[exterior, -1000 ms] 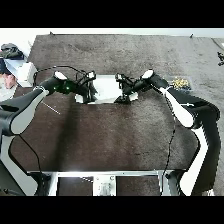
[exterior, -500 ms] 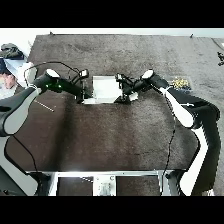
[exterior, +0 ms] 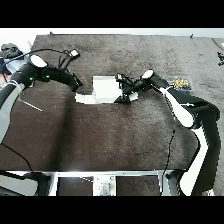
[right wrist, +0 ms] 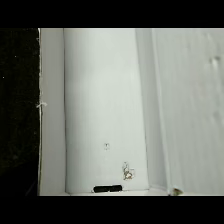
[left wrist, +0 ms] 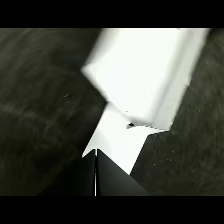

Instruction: Fold the box and place the chain.

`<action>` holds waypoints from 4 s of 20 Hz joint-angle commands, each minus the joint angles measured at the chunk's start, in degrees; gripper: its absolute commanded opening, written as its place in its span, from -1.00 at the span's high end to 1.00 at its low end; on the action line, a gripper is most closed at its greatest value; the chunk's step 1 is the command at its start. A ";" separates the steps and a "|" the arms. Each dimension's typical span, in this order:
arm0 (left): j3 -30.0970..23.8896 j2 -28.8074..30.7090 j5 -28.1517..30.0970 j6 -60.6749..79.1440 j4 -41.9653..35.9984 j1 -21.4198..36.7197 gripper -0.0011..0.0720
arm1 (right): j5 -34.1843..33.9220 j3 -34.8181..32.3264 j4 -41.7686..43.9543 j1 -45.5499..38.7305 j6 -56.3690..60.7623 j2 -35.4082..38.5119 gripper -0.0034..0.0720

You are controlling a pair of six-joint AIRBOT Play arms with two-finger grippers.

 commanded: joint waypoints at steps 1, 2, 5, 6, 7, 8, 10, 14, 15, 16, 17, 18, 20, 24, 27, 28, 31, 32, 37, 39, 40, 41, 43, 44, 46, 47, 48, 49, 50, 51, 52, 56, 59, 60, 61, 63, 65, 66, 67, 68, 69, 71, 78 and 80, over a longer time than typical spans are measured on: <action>-2.23 0.94 0.28 -10.56 -4.61 4.55 0.95 | 0.00 -0.02 0.00 0.07 0.00 -0.04 -0.51; -3.15 0.92 0.13 -12.61 -5.46 6.29 0.95 | 0.00 -0.02 0.00 0.07 0.00 -0.04 -0.51; -5.60 0.92 0.26 -17.38 -5.07 9.70 0.95 | 0.00 -0.02 0.00 0.07 0.00 -0.04 -0.51; -6.43 0.85 0.24 -19.89 -4.50 10.71 0.94 | 0.00 -0.02 0.00 0.07 0.00 -0.04 -0.51; -7.30 0.79 0.17 -21.90 -4.48 11.56 0.94 | 0.00 -0.02 0.00 0.07 0.00 -0.04 -0.51; -8.35 0.79 0.13 -23.30 -4.42 12.31 0.94 | -0.02 -0.02 0.00 0.07 0.00 -0.04 -0.51; -10.93 0.79 0.15 -24.48 -4.44 13.60 0.94 | 0.00 -0.02 0.00 0.11 0.00 -0.04 -0.51; -14.34 -1.25 1.36 -25.75 -5.49 12.46 0.94 | -0.02 -0.02 0.00 0.11 0.00 -0.04 -0.51; -14.49 -2.16 1.62 -25.75 -6.43 12.31 0.94 | 0.00 -0.02 0.00 0.11 0.00 -0.04 -0.51; -14.49 -3.02 1.51 -25.77 -8.57 12.33 0.94 | 0.02 -0.02 0.00 0.11 0.00 -0.04 -0.51; -14.49 -3.80 1.70 -25.75 -10.84 12.33 0.94 | 0.00 -0.02 0.00 0.11 0.00 -0.04 -0.51; -14.49 -4.55 1.60 -25.73 -13.38 12.33 0.94 | 0.00 -0.02 0.02 0.11 0.00 -0.04 -0.51; -14.49 -5.77 1.64 -25.68 -15.15 12.33 0.94 | 0.00 -0.02 0.00 0.11 0.00 -0.04 -0.51; -14.49 -8.37 1.38 -25.70 -18.27 10.16 0.94 | 0.00 -0.02 0.00 0.11 0.00 -0.04 -0.51; -14.49 -9.70 4.39 -25.68 -21.86 6.27 0.94 | 0.00 -0.02 0.00 0.11 0.02 -0.04 -0.51; -14.49 -10.10 5.53 -25.66 -22.62 4.85 0.94 | 0.00 -0.02 0.00 0.11 0.00 -0.04 -0.51; -14.47 -10.47 8.46 -25.38 -23.37 1.57 0.94 | 0.00 -0.02 0.00 0.11 0.00 -0.04 -0.51; -14.43 -10.47 8.85 -25.33 -23.82 1.01 0.94 | 0.00 -0.02 0.00 0.11 0.00 -0.04 -0.51; -12.41 -10.08 4.02 -22.14 -27.12 1.03 0.70 | 0.00 -0.02 0.00 0.11 0.00 -0.04 -0.51; -11.08 -10.01 3.23 -22.12 -27.08 1.03 -0.28 | 0.00 -0.02 0.02 0.11 0.00 -0.04 -0.51; -10.64 -10.01 2.60 -22.18 -27.08 1.03 -0.28 | 0.00 -0.02 0.00 0.11 0.00 -0.04 -0.51; -10.27 -10.01 2.10 -22.25 -27.08 1.03 -0.28 | 0.00 -0.02 0.00 0.11 0.00 -0.04 -0.51; -9.42 -9.94 1.18 -22.29 -27.26 1.03 -0.28 | 0.00 -0.02 0.00 0.11 0.00 -0.04 -0.51; -8.87 -9.90 0.66 -22.29 -27.30 1.03 -0.28 | 0.00 -0.02 0.00 0.11 0.00 -0.04 -0.51; -7.87 -9.84 -0.55 -22.51 -27.23 1.01 -0.28 | 0.00 -0.02 0.00 0.11 0.00 -0.04 -0.51; -7.63 -9.84 -0.68 -22.91 -27.02 0.72 -0.28 | 0.00 -0.02 0.00 0.11 0.00 -0.04 -0.51; -7.63 -9.84 -0.55 -23.93 -27.02 0.17 -0.28 | 0.00 -0.02 0.00 0.11 0.00 -0.04 -0.51; -7.63 -9.84 -0.59 -24.76 -26.88 -0.44 -0.28 | 0.02 -0.02 0.02 0.11 0.00 -0.04 -0.51; -7.37 -9.84 -0.35 -25.40 -26.43 -1.14 -0.28 | 0.00 -0.02 0.00 0.11 0.00 -0.04 -0.51; -6.45 -9.84 -0.35 -25.94 -24.72 -1.77 -0.28 | 0.00 -0.02 0.00 0.11 0.00 -0.04 -0.51; -5.18 -9.84 -0.46 -27.54 -22.34 -2.38 -0.28 | 0.00 -0.02 0.00 0.11 0.00 -0.04 -0.51; -1.01 -9.84 -0.66 -36.33 -12.57 -4.87 -0.28 | 0.02 -0.02 0.00 0.11 0.00 -0.04 -0.51; 0.63 -9.84 -0.50 -40.85 -8.79 -6.36 -0.28 | 0.00 -0.02 0.00 0.11 0.00 -0.04 -0.51; 1.20 -9.86 -0.33 -42.66 -7.10 -6.97 -0.28 | 0.00 -0.02 0.00 0.11 0.00 -0.04 -0.51; 1.81 -9.86 -0.11 -45.05 -4.94 -7.67 -0.28 | 0.00 -0.02 0.02 0.11 0.00 -0.04 -0.51; 3.23 -9.86 0.76 -48.96 -0.48 -9.03 -0.28 | 0.00 -0.02 0.00 0.11 0.00 -0.04 -0.51; 4.37 -9.86 1.77 -53.53 3.39 -10.38 -0.28 | 0.02 -0.02 0.00 0.11 0.00 -0.04 -0.51; 4.83 -9.88 1.81 -56.04 5.46 -11.06 -0.28 | 0.00 -0.02 0.00 0.11 0.00 -0.04 -0.51; 4.94 -9.86 2.47 -58.60 7.08 -11.72 -0.28 | 0.00 -0.02 0.00 0.11 0.00 -0.04 -0.51; 4.98 -9.88 3.30 -60.17 7.82 -12.35 -0.28 | -0.02 -0.02 0.00 0.11 0.00 -0.04 -0.51; 4.98 -9.88 4.39 -60.85 8.17 -12.92 -0.28 | 0.00 -0.02 0.00 0.11 0.00 -0.04 -0.51; 4.98 -9.88 5.86 -63.28 9.20 -13.94 -0.28 | 0.00 -0.02 0.00 0.11 0.00 -0.04 -0.51; 10.16 -12.59 2.27 -73.75 17.44 -16.52 -0.28 | 0.00 -0.02 0.00 0.11 0.00 -0.04 -0.51; 12.96 -13.99 0.02 -77.24 20.87 -17.33 -0.28 | 0.00 -0.02 0.00 0.11 0.00 -0.04 -0.51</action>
